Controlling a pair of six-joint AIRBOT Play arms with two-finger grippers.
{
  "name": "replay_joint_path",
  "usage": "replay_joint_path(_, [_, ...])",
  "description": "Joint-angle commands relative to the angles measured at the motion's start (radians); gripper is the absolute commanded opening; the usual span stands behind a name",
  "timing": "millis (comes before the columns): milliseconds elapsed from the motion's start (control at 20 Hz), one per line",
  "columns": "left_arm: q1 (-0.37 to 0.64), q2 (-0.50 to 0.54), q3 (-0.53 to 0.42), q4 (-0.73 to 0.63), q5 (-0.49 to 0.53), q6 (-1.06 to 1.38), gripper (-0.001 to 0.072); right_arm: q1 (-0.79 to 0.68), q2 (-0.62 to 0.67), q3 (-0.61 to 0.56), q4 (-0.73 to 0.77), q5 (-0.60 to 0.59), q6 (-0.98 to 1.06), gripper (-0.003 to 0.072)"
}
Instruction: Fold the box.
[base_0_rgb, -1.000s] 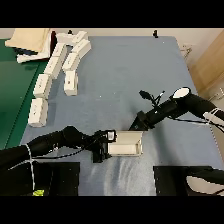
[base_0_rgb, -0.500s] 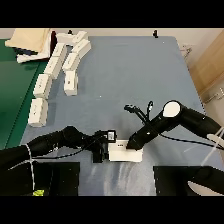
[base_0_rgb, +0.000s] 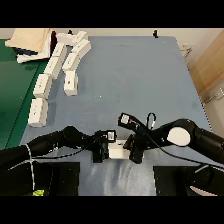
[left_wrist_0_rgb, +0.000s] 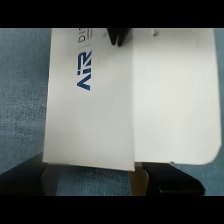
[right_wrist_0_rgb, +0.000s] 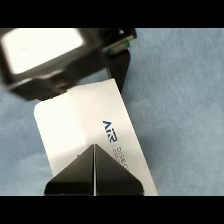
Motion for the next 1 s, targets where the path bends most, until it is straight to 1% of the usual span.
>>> replay_joint_path(0, [0.001,0.0,0.0,0.0,0.0,0.0,0.0441,0.14,0.098,-0.103,-0.145,-0.194,-0.001,0.0003])
replay_joint_path(100, [0.001,0.0,0.0,0.0,0.0,0.0,0.0441,0.196,0.13,-0.162,-0.209,-0.241,0.0,0.0019])
replay_joint_path(150, [0.001,0.001,0.0,0.0,0.0,0.0,0.0441,0.213,0.138,-0.186,-0.234,-0.255,-0.001,0.0059])
replay_joint_path(250, [0.001,0.0,0.0,0.0,0.0,0.0,0.0441,0.221,0.134,-0.208,-0.264,-0.257,-0.001,0.006])
replay_joint_path(300, [0.001,0.001,0.0,0.0,0.0,0.0,0.0441,0.221,0.13,-0.208,-0.272,-0.261,-0.001,0.0169])
replay_joint_path(350, [0.001,0.0,0.0,0.0,0.0,0.0,0.0441,0.221,0.131,-0.208,-0.281,-0.27,-0.001,0.0365])
replay_joint_path(400, [0.001,0.0,0.0,0.0,0.0,0.0,0.0441,0.221,0.137,-0.204,-0.292,-0.273,-0.002,0.0444])
replay_joint_path(650, [0.001,0.0,0.0,0.0,0.0,0.0,0.0441,0.221,0.173,-0.188,-0.348,-0.28,-0.017,0.0449])
replay_joint_path(700, [0.001,0.0,0.0,0.001,0.0,0.0,0.0441,0.22,0.171,-0.188,-0.362,-0.279,-0.017,0.0521])
replay_joint_path(750, [0.001,0.0,0.0,0.0,0.0,0.0,0.0441,0.22,0.17,-0.188,-0.375,-0.278,-0.017,0.0533])
replay_joint_path(950, [0.001,0.0,0.0,0.0,0.0,0.0,0.0441,0.221,0.155,-0.188,-0.391,-0.27,-0.02,0.0533])
